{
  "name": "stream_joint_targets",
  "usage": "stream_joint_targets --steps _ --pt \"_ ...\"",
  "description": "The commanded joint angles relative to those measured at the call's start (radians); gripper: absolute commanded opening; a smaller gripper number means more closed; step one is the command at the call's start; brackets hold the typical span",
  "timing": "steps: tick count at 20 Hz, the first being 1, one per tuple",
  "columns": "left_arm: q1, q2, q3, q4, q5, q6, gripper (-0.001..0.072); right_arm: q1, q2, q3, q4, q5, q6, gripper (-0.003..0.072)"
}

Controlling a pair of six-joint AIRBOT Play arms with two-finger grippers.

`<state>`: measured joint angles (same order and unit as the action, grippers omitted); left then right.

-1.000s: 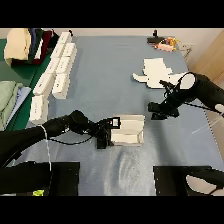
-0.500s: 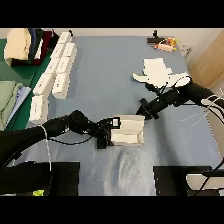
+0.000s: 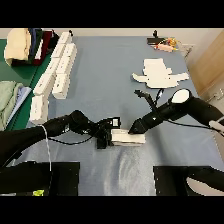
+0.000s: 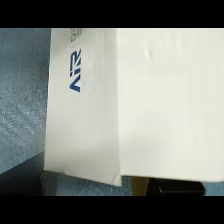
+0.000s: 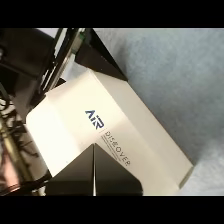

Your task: Fold the box.

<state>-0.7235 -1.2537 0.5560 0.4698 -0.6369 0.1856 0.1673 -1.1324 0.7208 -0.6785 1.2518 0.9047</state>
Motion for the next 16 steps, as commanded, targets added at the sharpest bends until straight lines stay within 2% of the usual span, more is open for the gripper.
stream_joint_targets --steps 1,7,9,10,11,12,15,16 --pt "0.000 0.000 0.000 0.000 0.001 0.000 0.0525 0.091 0.141 -0.138 -0.006 -0.226 -0.153 0.0003" --pt "0.000 0.000 0.000 0.000 0.001 0.000 0.0525 0.225 0.351 -0.284 -0.031 -0.528 -0.276 0.0004" --pt "0.000 0.000 0.000 0.000 0.001 0.000 0.0525 0.254 0.368 -0.283 -0.067 -0.561 -0.288 0.0099" --pt "0.000 0.000 0.000 0.000 0.001 0.000 0.0525 0.267 0.372 -0.283 -0.069 -0.557 -0.326 0.0113" --pt "0.000 0.000 0.000 0.000 0.001 0.000 0.0525 0.285 0.372 -0.283 -0.074 -0.555 -0.363 0.0234" --pt "0.000 0.000 0.000 0.000 0.001 0.000 0.0525 0.304 0.372 -0.283 -0.084 -0.555 -0.405 0.0322" --pt "0.000 0.000 0.000 0.000 0.001 0.000 0.0525 0.343 0.372 -0.283 -0.167 -0.573 -0.461 0.0392" --pt "0.000 0.000 0.000 0.000 0.001 0.000 0.0525 0.344 0.372 -0.283 -0.195 -0.579 -0.461 0.0440"
